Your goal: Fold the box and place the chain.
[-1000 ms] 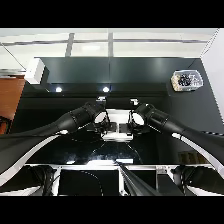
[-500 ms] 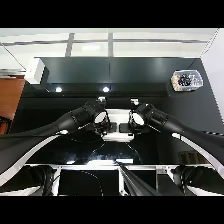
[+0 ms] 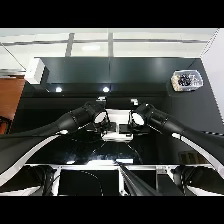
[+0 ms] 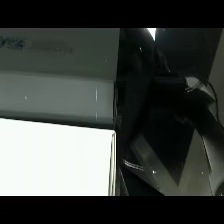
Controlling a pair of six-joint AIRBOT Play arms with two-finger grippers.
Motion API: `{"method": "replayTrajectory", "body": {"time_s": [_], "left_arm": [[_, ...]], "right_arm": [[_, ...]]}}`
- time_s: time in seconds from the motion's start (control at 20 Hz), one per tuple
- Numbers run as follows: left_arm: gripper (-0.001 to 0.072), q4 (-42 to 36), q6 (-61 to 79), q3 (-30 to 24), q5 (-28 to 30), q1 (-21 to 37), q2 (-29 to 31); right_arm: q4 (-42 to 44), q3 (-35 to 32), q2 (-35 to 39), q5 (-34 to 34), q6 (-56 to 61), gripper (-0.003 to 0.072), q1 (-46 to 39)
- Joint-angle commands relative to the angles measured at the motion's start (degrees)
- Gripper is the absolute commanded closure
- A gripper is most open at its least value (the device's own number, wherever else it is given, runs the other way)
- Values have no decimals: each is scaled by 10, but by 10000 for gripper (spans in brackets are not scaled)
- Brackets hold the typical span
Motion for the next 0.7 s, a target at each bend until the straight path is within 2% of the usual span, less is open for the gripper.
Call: {"method": "replayTrajectory", "body": {"time_s": [0.0,0.1,0.15,0.4,0.45,0.55,0.65], "left_arm": [[681,0,0,0,0,0,0],[681,0,0,0,0,0,0],[681,0,0,0,0,0,0],[681,0,0,0,0,1,0],[681,0,0,0,0,0,0],[681,0,0,0,0,0,0],[681,0,0,0,0,0,0]], "right_arm": [[4,0,0,12,1,438,0],[4,0,0,6,1,615,0],[4,0,0,5,1,673,0],[4,0,0,0,1,673,0],[4,0,0,0,1,668,0],[2,0,3,2,-1,435,-2],[2,0,22,12,-34,431,-3]]}}
